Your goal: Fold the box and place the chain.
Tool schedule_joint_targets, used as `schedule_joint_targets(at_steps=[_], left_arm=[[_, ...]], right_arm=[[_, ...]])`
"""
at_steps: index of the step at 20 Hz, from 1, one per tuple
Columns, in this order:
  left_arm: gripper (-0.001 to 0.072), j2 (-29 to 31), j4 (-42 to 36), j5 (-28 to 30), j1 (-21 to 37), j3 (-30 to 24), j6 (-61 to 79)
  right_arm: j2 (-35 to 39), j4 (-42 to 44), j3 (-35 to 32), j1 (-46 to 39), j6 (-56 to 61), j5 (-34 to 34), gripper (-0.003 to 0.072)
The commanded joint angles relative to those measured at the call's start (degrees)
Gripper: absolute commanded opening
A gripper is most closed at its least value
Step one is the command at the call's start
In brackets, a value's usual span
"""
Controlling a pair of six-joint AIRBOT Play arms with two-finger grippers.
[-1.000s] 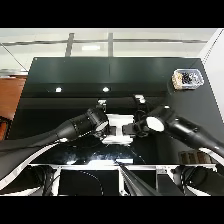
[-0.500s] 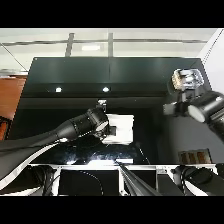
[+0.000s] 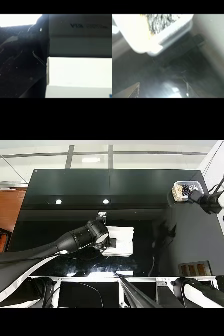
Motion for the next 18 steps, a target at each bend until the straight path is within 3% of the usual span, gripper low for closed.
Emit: schedule_joint_targets(at_steps=[1,4,6,7,9,18], left_arm=[[0.0028,0.02,0.02,-0.13,0.02,0.02,0.02],[0.0028,0.02,0.02,-0.13,0.02,0.02,0.02],[0.0028,0.02,0.02,-0.15,0.02,0.02,0.02],[0.0028,0.02,0.02,-0.15,0.02,0.02,0.02],[0.0027,0.02,0.02,-0.15,0.02,0.02,0.02],[0.0028,0.02,0.02,-0.15,0.02,0.02,0.02]], right_arm=[[-13.73,16.11,13.03,-5.73,-1.73,2.4,0.0718],[-24.02,20.33,24.35,-5.51,2.03,6.38,0.0716],[-28.39,22.36,28.55,-5.53,5.53,6.34,0.0646],[-30.05,22.51,30.01,-5.53,7.41,6.34,0.0646],[-32.22,22.45,31.58,-5.55,8.66,6.32,0.0598],[-37.57,27.02,32.17,-4.96,9.03,1.4,0.0598]])
